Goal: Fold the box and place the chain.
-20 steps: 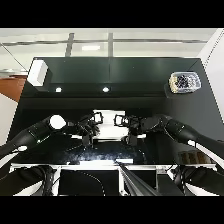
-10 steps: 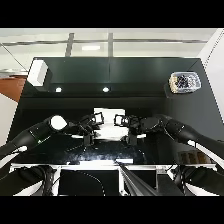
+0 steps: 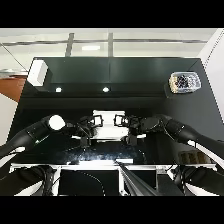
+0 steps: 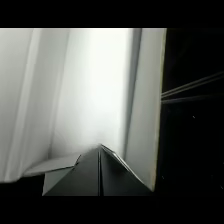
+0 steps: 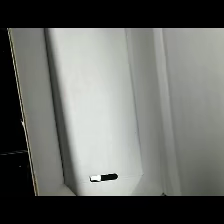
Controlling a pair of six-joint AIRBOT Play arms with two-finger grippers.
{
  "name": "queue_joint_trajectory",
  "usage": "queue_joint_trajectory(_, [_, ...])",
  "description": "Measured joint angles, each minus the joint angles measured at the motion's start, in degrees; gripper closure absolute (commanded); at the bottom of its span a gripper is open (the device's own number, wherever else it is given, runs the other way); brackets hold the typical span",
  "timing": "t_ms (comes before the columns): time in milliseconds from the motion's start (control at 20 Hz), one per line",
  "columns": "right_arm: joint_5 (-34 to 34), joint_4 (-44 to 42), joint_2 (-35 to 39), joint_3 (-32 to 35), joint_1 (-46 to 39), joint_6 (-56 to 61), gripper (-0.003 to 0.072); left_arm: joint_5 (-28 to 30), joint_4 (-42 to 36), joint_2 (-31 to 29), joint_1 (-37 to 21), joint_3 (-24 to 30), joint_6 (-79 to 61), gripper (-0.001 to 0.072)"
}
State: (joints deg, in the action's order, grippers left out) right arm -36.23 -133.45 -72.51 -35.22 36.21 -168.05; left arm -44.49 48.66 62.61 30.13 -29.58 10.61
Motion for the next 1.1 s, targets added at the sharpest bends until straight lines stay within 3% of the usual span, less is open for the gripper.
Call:
queue_joint_trajectory(250, [0.0,0.0,0.0,0.0,0.0,0.0,0.028,-7.6,2.8,-8.8,-7.2,-0.2,6.5,0.0684])
queue_joint_trajectory(400, [0.0,0.0,0.0,0.0,0.0,0.0,0.0281,-11.5,3.4,-14.4,-14.9,-0.2,11.2,0.0683])
queue_joint_trajectory(600, [0.0,0.0,0.0,0.0,0.0,0.0,0.028,-15.4,3.6,-17.8,-25.3,-0.1,15.8,0.0684])
queue_joint_trajectory(950, [0.0,0.0,0.0,0.0,0.0,0.4,0.028,-13.7,8.8,-14.0,-39.9,4.3,49.1,0.0683])
queue_joint_trajectory(1100, [0.0,0.0,0.0,0.0,0.0,0.4,0.028,-16.4,8.9,-10.0,-42.2,5.4,55.3,0.0683])
